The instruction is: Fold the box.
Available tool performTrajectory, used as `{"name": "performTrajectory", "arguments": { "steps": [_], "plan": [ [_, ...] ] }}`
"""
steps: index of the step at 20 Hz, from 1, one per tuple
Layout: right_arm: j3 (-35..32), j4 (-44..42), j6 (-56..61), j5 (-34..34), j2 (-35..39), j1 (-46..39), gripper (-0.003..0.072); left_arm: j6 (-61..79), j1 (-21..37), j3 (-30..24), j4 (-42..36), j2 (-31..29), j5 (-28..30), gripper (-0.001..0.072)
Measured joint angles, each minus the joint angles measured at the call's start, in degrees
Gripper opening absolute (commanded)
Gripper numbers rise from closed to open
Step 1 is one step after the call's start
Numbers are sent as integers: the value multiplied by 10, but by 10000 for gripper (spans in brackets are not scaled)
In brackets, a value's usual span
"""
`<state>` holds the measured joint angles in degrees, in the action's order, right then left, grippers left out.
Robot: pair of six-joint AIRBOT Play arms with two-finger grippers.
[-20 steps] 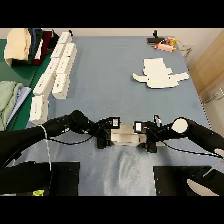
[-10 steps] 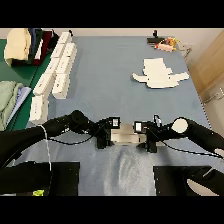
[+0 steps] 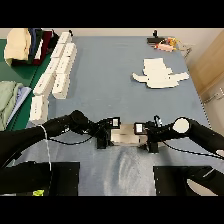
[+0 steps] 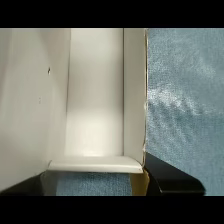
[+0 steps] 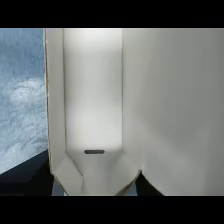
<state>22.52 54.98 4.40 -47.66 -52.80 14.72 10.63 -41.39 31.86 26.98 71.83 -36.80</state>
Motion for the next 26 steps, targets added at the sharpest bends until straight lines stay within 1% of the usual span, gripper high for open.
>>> {"name": "performTrajectory", "arguments": {
  "steps": [6, 11, 13, 17, 20, 24, 26],
  "plan": [
    [1, 64, 30, -25, 58, -1, 712, 0, 0, 0, 0, 0, 1, 525],
    [1, 128, 168, -83, 114, -1, 707, 0, 0, 0, 0, 0, 2, 525],
    [1, 129, 219, -104, 134, -1, 707, 0, 0, 0, 0, 0, 2, 525],
    [1, 106, 309, -122, 175, -1, 707, 0, 0, 0, 0, 0, 2, 525],
    [1, 92, 445, -130, 212, -1, 707, 0, 0, 0, 0, 0, 2, 525],
    [1, 82, 709, -134, 263, -1, 707, 0, 0, 0, 0, 0, 2, 525],
    [1, 80, 821, -134, 279, -1, 707, 0, 0, 0, 0, 0, 2, 525]
  ]
}}
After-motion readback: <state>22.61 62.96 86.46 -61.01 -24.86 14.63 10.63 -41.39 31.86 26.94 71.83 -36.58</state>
